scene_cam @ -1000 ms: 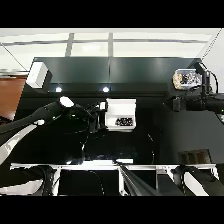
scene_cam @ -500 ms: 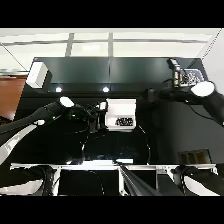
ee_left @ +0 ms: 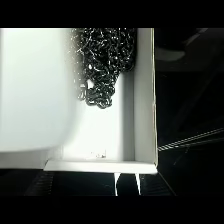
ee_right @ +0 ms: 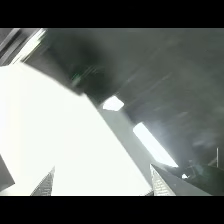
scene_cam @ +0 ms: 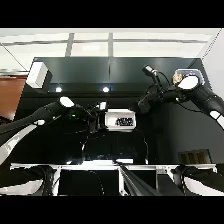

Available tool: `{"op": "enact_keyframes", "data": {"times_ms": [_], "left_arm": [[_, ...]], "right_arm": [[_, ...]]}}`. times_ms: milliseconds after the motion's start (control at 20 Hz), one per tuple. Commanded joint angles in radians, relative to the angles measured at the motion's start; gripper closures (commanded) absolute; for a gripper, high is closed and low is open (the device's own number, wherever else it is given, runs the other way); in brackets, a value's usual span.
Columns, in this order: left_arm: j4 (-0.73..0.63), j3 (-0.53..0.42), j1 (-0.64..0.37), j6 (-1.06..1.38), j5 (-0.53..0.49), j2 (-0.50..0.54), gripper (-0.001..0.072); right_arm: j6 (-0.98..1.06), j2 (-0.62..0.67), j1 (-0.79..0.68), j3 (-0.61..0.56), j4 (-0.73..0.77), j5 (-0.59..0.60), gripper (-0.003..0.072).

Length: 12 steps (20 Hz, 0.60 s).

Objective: Fold the box and place the chain.

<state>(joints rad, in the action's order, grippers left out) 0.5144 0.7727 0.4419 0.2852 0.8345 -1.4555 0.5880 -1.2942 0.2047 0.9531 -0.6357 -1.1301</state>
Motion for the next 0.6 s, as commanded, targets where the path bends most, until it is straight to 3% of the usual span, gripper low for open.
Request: {"op": "enact_keyframes", "data": {"times_ms": [0,200,550], "left_arm": [[0.000,0.001,0.000,0.000,0.000,-0.001,0.0242],[0.000,0.001,0.000,0.000,0.000,-0.001,0.0242],[0.000,0.001,0.000,0.000,0.000,-0.001,0.0242]], "right_arm": [[-0.095,0.024,0.031,-0.037,-0.057,-0.126,-0.0012],[-0.289,0.024,0.091,-0.078,-0.080,0.000,0.0027],[-0.364,0.024,0.130,-0.077,-0.143,0.033,0.0028]]}}
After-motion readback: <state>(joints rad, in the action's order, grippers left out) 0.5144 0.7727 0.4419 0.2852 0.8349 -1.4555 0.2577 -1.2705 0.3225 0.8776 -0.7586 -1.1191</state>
